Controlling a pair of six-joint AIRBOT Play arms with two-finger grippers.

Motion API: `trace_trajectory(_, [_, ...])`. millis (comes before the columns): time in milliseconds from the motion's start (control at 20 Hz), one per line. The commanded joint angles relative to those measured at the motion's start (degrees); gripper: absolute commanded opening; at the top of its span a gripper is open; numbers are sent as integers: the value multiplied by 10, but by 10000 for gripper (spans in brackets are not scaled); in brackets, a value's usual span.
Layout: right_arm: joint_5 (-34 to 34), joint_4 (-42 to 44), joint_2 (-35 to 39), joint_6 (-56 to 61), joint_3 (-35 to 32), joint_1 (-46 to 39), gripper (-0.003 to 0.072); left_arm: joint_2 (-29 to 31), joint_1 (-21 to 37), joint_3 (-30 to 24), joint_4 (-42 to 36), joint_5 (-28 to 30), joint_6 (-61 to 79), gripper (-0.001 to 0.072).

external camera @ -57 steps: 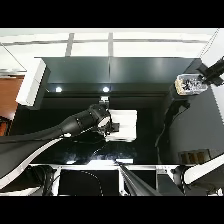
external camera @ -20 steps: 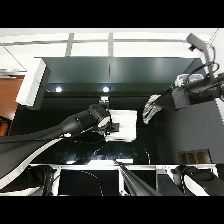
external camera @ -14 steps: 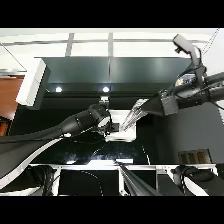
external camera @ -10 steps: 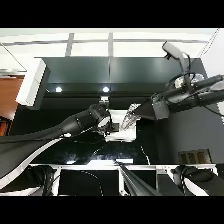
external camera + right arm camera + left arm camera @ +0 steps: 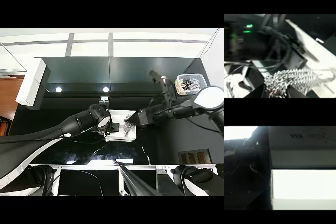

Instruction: Fold the box and place the chain.

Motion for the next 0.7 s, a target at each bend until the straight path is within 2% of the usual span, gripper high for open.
trace_trajectory(0, [-57, -30, -3, 28, -49, 10, 13, 0, 0, 0, 0, 0, 0, 26])
trace_trajectory(100, [-68, -72, -3, 62, -55, 10, 33, 0, 0, 0, 0, 0, 0, 25])
trace_trajectory(150, [-74, -76, -3, 73, -54, 10, 190, 0, 0, 0, 0, 0, 0, 26])
trace_trajectory(200, [-77, -76, -3, 72, -54, 10, 279, 0, 0, 0, 0, 0, 0, 26])
trace_trajectory(400, [-37, -89, 2, 64, -35, -35, 279, -1, 0, 0, 0, 10, 0, 25])
trace_trajectory(650, [-24, -30, 2, 44, -16, -43, 276, -1, 0, 0, -1, 45, 0, 25])
